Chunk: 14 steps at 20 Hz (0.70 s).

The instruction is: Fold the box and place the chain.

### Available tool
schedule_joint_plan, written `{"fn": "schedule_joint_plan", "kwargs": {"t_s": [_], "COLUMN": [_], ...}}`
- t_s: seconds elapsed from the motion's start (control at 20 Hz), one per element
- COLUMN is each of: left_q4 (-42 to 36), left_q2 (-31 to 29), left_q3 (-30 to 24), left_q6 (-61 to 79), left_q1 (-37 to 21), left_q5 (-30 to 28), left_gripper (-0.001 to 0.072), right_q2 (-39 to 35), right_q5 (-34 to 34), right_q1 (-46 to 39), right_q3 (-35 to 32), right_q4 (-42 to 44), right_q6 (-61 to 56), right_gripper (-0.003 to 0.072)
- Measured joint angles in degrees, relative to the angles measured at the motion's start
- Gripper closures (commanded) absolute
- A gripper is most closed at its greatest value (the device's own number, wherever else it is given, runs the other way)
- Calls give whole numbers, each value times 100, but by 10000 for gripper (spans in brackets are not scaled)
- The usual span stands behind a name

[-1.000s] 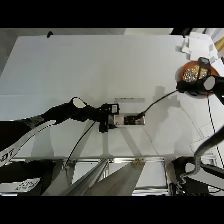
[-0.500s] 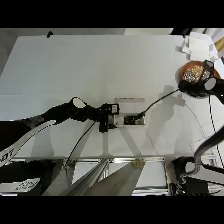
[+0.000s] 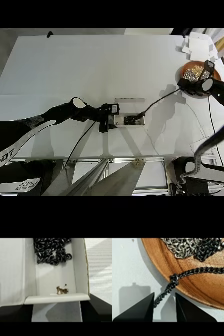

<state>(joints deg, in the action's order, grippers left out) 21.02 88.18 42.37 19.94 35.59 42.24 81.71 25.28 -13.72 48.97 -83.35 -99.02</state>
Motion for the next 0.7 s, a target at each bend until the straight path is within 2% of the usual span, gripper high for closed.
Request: {"fn": "schedule_joint_plan", "kwargs": {"t_s": [0.1, 0.3, 0.35, 0.55, 0.7], "left_q4": [0, 0, 0, 0, 0], "left_q2": [0, 0, 0, 0, 0], "left_q3": [0, 0, 0, 0, 0], "left_q6": [0, 0, 0, 0, -2], "left_q1": [0, 0, 0, 0, 0], "left_q5": [2, 0, 2, 0, 0], "left_gripper": [437, 437, 437, 437, 437], "right_q2": [17, 138, 157, 61, -284], "right_q5": [-48, -114, -114, -52, 256], "right_q1": [0, 0, 0, 13, 96], "right_q3": [0, 0, 0, 0, 0], "right_q4": [2, 76, 136, 356, 415], "right_q6": [-4, -133, -179, -269, 81], "right_gripper": [472, 555, 671, 668, 668]}}
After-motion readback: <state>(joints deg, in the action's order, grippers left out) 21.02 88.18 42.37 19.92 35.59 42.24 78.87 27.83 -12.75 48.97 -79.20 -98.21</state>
